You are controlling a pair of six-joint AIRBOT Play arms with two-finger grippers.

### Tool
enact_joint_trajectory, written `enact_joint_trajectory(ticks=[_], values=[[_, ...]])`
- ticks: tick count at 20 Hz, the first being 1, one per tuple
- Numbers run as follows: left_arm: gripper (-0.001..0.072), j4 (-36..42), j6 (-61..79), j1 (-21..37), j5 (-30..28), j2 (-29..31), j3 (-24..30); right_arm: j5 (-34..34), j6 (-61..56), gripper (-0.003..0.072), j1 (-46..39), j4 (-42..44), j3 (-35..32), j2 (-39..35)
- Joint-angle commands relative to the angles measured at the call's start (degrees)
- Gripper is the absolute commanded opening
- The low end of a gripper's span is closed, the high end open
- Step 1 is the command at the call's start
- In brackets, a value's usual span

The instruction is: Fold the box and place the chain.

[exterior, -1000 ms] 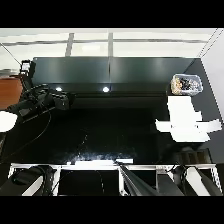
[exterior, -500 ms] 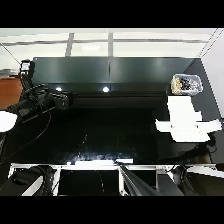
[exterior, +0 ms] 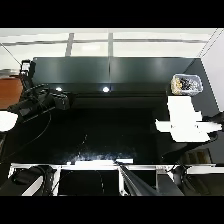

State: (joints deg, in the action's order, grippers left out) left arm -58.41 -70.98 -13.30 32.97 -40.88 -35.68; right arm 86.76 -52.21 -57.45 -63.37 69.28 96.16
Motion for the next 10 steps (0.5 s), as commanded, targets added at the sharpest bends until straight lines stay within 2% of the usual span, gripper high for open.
enact_joint_trajectory(ticks=[1, 3, 4, 5, 7, 10], values=[[0.0706, -0.02, 0.02, -0.02, -0.02, -0.17, 0.00, 1.57, 0.11, 0.0552, 0.79, -2.78, 0.48, 0.79], [0.0706, -0.02, 0.02, -0.02, -0.04, -0.17, 0.00, 1.53, -0.50, 0.0550, 0.79, -2.82, 0.48, 0.79], [0.0706, 0.00, 0.00, -0.02, -0.07, -0.20, 0.00, 1.55, -0.72, 0.0433, 0.79, -2.69, 0.48, 0.79], [0.0706, 0.00, 0.00, -0.02, -0.15, -0.20, 0.00, 1.79, -0.70, 0.0262, 0.79, -2.60, 0.48, 0.79], [0.0706, 0.70, 0.00, -0.02, -0.37, -0.44, 0.00, 3.89, 0.57, 0.0156, 0.79, -0.59, 0.48, 0.79], [0.0706, 0.70, 0.00, -0.02, -0.35, -1.09, 0.00, 6.91, 1.95, 0.0131, 0.81, 5.44, 0.48, 0.76]])
